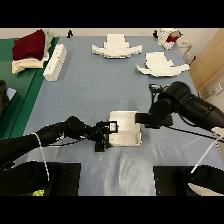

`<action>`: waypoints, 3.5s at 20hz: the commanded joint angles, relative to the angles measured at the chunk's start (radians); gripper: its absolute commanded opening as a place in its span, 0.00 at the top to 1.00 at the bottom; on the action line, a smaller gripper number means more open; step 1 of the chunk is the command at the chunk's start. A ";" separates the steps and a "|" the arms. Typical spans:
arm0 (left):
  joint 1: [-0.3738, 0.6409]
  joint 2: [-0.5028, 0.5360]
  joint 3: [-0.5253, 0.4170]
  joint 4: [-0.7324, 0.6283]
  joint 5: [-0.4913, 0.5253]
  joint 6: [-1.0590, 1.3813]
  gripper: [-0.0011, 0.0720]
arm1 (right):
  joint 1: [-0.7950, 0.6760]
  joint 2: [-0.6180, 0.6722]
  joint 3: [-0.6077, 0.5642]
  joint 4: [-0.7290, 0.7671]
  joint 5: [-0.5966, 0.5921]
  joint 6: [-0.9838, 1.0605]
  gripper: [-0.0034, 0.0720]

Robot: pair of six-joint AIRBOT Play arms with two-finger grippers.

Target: Fold the box.

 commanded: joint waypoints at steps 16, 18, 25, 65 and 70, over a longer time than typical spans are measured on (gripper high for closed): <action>0.001 0.000 0.000 0.000 0.000 0.000 0.34 | -0.566 -0.528 0.034 1.050 -0.164 -1.250 0.95; 0.001 0.000 0.000 0.000 0.000 0.000 0.34 | -0.562 -0.511 0.034 1.048 -0.214 -1.310 0.95; 0.001 0.000 0.001 0.000 0.000 0.000 0.34 | -0.430 -0.312 -0.098 1.001 -0.108 -1.524 0.95; 0.001 0.000 0.000 0.000 0.000 0.000 0.34 | 0.117 0.174 -0.483 0.620 0.806 -2.060 0.02; 0.001 0.000 0.000 0.000 0.000 0.000 0.34 | 0.118 0.177 -0.483 0.614 0.802 -2.059 0.27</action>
